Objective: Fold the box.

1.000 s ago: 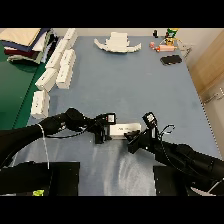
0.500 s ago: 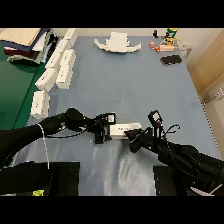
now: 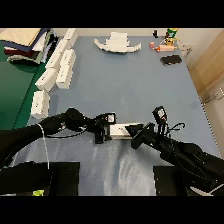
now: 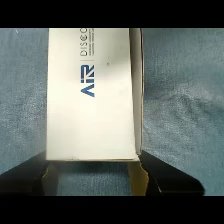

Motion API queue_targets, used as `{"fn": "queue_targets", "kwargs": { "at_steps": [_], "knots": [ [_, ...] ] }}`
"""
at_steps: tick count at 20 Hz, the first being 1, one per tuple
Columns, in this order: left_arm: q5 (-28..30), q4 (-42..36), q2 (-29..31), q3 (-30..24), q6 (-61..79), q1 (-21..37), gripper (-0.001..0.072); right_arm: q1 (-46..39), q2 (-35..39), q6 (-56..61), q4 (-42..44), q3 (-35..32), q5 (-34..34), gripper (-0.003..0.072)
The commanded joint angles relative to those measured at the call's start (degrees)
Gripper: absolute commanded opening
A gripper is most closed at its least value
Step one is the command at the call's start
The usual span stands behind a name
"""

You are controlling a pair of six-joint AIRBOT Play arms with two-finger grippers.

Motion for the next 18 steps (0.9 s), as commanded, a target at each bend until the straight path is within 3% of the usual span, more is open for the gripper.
{"fn": "queue_targets", "kwargs": {
  "at_steps": [1,5,12,18],
  "knots": [
    [0.0,0.0,0.0,0.0,0.0,0.0,0.0461,-4.6,0.0,-0.1,-4.9,4.1,-7.8,0.0002],
    [0.0,0.0,0.0,0.0,0.0,0.0,0.0461,-15.3,-3.3,-0.1,-7.4,13.6,-21.0,0.0002],
    [0.0,0.0,0.0,0.0,0.0,0.0,0.0461,-29.7,-20.8,7.6,-20.1,32.3,-57.3,0.0002],
    [1.2,0.1,2.1,0.1,-5.9,0.8,0.0461,-30.4,-27.3,8.9,-20.7,34.0,-60.1,0.0002]
  ]
}}
